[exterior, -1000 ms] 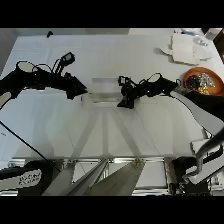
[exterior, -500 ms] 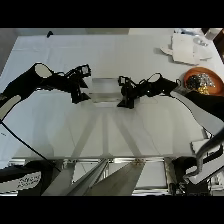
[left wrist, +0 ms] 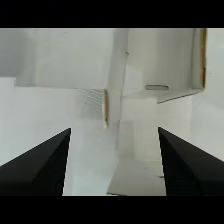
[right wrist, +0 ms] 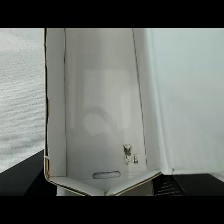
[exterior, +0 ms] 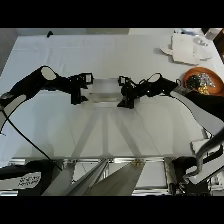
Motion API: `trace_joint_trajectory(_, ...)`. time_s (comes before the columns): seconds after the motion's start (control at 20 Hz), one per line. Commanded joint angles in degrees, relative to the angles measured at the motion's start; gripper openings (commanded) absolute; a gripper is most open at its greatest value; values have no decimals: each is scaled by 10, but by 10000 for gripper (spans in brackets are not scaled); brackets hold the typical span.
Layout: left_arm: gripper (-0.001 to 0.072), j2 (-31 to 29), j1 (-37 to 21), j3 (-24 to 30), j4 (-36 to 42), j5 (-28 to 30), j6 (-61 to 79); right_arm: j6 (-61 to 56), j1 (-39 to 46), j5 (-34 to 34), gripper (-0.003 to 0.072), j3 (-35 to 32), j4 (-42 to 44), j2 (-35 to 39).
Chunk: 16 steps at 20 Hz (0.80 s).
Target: Fold the box and place the chain.
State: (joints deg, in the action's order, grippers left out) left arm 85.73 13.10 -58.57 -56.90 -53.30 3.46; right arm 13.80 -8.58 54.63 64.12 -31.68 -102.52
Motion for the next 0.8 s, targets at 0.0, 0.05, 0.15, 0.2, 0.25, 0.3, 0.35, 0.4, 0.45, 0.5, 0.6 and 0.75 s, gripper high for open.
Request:
trace_joint_trajectory(0.0,594,24,1,0,21,-19,43,0,0,0,456,0,0,0)
trace_joint_trajectory(0.05,593,27,2,0,31,-23,44,0,0,0,456,0,0,0)
trace_joint_trajectory(0.15,552,29,2,0,39,-45,75,0,0,0,456,0,0,0)
trace_joint_trajectory(0.2,553,29,2,0,40,-64,96,0,0,0,456,0,0,0)
trace_joint_trajectory(0.25,552,29,2,0,42,-84,112,0,0,0,456,0,0,0)
trace_joint_trajectory(0.3,551,29,2,0,45,-96,119,0,0,0,456,0,0,0)
trace_joint_trajectory(0.35,519,29,2,0,47,-102,118,0,0,0,456,0,0,0)
trace_joint_trajectory(0.4,437,29,2,0,47,-106,118,0,0,0,456,0,0,0)
trace_joint_trajectory(0.45,414,29,2,0,47,-108,118,0,0,0,456,0,0,0)
trace_joint_trajectory(0.5,414,29,2,0,47,-108,118,0,0,0,456,0,0,0)
trace_joint_trajectory(0.6,413,29,2,0,51,-101,118,0,0,0,456,0,0,0)
trace_joint_trajectory(0.75,357,30,2,0,51,-78,118,0,0,0,456,0,0,0)
